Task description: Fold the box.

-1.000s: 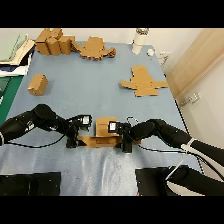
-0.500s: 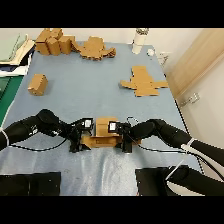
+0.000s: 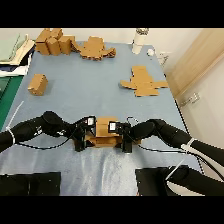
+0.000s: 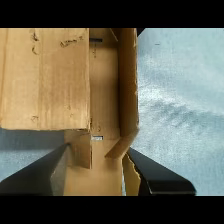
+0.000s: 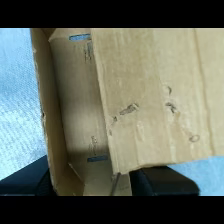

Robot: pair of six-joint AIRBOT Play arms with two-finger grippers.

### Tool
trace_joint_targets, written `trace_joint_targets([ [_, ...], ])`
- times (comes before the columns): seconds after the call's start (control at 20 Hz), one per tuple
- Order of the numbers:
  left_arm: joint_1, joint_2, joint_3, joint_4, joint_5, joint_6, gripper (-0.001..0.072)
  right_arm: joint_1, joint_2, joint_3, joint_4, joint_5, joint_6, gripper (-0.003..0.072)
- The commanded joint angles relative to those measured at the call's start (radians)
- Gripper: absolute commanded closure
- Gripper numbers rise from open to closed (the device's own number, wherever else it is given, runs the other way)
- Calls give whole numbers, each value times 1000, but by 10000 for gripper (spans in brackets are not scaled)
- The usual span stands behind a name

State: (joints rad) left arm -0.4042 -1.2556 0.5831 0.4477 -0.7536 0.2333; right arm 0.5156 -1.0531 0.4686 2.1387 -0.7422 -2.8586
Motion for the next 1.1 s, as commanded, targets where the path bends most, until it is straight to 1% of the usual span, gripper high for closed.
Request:
trace_joint_targets([
  [0.0,-2,-9,0,16,14,-40,247,1,1,0,0,0,1,180],
  [0.05,-1,-9,0,35,11,-58,248,1,1,0,0,0,1,180],
  [0.1,-1,-8,0,50,10,-75,283,1,1,0,0,0,0,180],
  [0.15,-1,-8,0,51,-6,-76,444,1,1,0,0,0,1,180],
  [0.2,-2,-8,0,47,-25,-71,482,1,1,0,0,0,0,180],
  [0.35,-2,-7,0,39,-64,-66,483,1,1,0,0,0,1,180],
  [0.4,-2,-5,2,34,-65,-66,484,1,1,0,0,0,0,181],
  [0.55,-2,-6,4,-44,-66,-52,484,1,1,0,0,0,1,180],
  [0.75,-2,-6,4,-89,-66,-34,484,1,1,0,0,0,1,180],
  [0.95,1,-6,3,-56,-58,-25,484,1,1,0,0,0,1,180],
  [1.05,0,-6,3,-68,-60,-24,483,1,1,0,0,0,1,180],
])
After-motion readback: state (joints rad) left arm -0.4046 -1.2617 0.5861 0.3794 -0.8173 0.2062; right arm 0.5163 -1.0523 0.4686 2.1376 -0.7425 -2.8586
